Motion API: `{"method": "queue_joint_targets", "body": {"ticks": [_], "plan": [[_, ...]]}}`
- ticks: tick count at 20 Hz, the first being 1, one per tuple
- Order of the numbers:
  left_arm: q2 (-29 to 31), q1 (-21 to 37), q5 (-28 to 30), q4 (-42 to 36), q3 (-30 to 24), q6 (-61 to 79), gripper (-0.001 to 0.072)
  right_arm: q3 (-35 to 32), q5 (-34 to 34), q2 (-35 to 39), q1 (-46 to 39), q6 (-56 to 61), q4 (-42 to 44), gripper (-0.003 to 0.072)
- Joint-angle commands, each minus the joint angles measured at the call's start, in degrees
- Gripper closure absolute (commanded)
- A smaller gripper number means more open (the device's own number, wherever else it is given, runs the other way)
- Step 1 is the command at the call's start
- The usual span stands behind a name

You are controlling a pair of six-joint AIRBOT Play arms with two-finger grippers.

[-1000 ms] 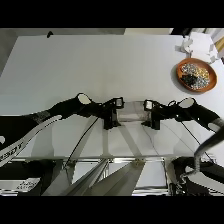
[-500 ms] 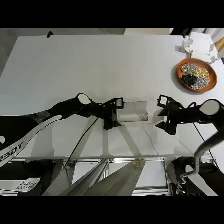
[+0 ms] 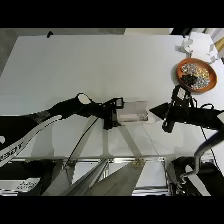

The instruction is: Fold the box and place the chain.

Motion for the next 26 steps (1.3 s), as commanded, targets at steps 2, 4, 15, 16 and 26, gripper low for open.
{"method": "queue_joint_targets", "body": {"ticks": [2,4,15,16,26], "plan": [[0.0,0.0,0.0,0.0,0.0,0.0,0.0503,0.1,-9.5,-10.0,4.8,-2.1,7.3,0.0673],[0.0,0.0,0.0,0.0,0.0,0.0,0.0503,0.1,-10.1,-16.2,5.4,-4.2,8.8,0.0672],[0.0,0.0,0.0,0.0,0.0,0.0,0.0503,0.1,-19.3,-28.3,5.4,-3.7,12.2,0.0671],[0.0,0.0,0.0,0.0,0.0,0.0,0.0503,0.1,-19.3,-28.3,5.4,-2.1,11.2,0.0671],[0.0,0.0,0.0,0.0,0.0,0.0,0.0503,1.8,-5.6,-18.8,1.0,-0.7,1.4,0.0670]]}}
